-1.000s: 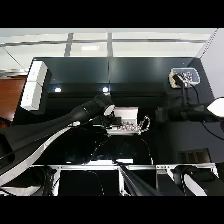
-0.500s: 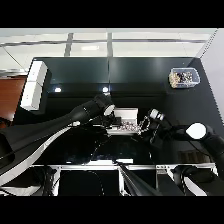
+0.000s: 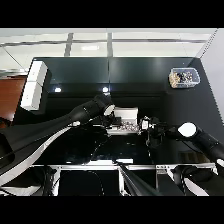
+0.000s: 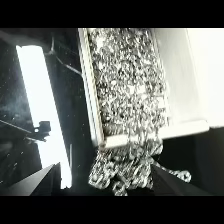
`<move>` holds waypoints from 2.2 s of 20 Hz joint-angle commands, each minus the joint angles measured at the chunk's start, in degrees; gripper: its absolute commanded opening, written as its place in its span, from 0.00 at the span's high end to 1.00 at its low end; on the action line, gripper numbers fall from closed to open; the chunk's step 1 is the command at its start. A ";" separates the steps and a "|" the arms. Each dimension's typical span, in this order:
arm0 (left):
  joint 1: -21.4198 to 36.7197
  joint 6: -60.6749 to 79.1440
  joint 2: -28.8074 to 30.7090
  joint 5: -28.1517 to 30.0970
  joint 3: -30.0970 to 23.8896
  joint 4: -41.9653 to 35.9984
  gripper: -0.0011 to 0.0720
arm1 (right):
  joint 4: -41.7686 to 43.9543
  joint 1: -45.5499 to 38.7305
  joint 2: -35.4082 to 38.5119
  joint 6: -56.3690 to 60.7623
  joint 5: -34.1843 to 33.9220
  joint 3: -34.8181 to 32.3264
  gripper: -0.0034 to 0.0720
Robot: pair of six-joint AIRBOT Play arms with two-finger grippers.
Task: Fold the box and place the chain.
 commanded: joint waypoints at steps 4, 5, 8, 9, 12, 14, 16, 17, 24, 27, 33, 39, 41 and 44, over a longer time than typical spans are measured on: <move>0.00 0.00 -0.02 -0.11 -0.04 0.00 0.95 | 3.63 0.15 -5.03 -5.75 -4.31 0.35 0.02; 0.00 0.00 -0.02 -0.11 -0.04 -0.02 0.95 | 2.97 0.15 -5.01 -5.62 -4.28 0.35 0.02; 0.00 0.00 -0.02 -0.09 -0.04 -0.02 0.95 | 2.60 0.13 -5.01 -3.39 -4.33 0.35 0.17; 0.00 0.00 -0.02 -0.09 -0.04 -0.02 0.95 | 1.66 0.15 -5.01 -1.75 -4.33 0.35 0.34; 0.00 0.00 -0.02 -0.11 -0.04 -0.02 0.95 | -0.63 0.15 -4.94 2.10 -4.17 0.35 0.89; 0.00 0.00 -0.02 -0.11 -0.04 -0.02 0.95 | -0.63 0.15 -4.72 4.87 -4.31 0.35 0.94; 0.00 0.00 -0.02 -0.09 -0.04 -0.02 0.95 | -1.14 0.15 -3.98 8.96 -4.33 0.37 0.94; 0.00 0.00 -0.02 -0.11 -0.04 -0.02 0.95 | -2.58 0.15 -3.21 12.61 -4.35 0.39 0.94; 0.00 0.00 -0.02 -0.09 -0.04 -0.02 0.95 | -31.58 0.13 9.42 54.01 4.35 6.51 0.94; 0.00 0.00 -0.02 -0.09 -0.04 -0.02 0.95 | -33.70 0.15 13.55 59.49 11.08 13.11 0.94; 0.00 0.00 -0.02 -0.11 -0.04 -0.02 0.95 | -22.14 0.15 16.52 59.87 15.45 27.67 0.94; 0.00 0.00 -0.02 -0.07 -0.04 -0.02 0.95 | -2.45 0.17 16.52 57.05 11.41 34.53 0.94; 0.00 0.00 -0.02 -0.04 -0.04 -0.02 0.95 | 5.03 0.17 16.48 54.62 9.42 34.53 0.94; 0.02 0.00 -0.02 -0.02 -0.04 0.00 0.95 | 7.72 0.17 16.33 54.62 6.23 34.53 0.94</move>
